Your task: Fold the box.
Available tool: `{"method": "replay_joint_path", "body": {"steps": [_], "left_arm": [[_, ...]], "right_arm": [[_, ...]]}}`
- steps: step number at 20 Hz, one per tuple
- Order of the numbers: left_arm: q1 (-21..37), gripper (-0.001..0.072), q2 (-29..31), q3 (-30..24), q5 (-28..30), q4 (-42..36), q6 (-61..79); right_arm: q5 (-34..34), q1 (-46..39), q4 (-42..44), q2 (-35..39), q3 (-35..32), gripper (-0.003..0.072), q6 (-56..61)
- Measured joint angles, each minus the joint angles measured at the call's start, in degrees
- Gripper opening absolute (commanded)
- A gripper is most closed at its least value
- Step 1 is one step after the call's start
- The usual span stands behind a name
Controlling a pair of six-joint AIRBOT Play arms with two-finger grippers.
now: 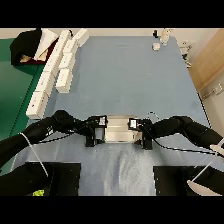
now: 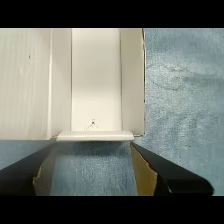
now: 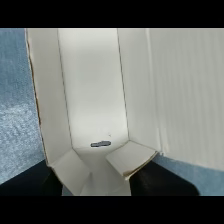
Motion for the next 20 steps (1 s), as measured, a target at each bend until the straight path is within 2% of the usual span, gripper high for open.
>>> {"method": "replay_joint_path", "body": {"steps": [9,20], "left_arm": [[-2.6,0.0697,-2.7,0.0,2.6,-2.6,1.8],[-2.9,0.0697,-5.5,0.0,4.1,-6.0,3.1]], "right_arm": [[0.0,0.0,0.0,0.0,0.0,0.054,0.0],[0.0,0.0,0.0,0.0,0.0,0.054,0.0]]}}
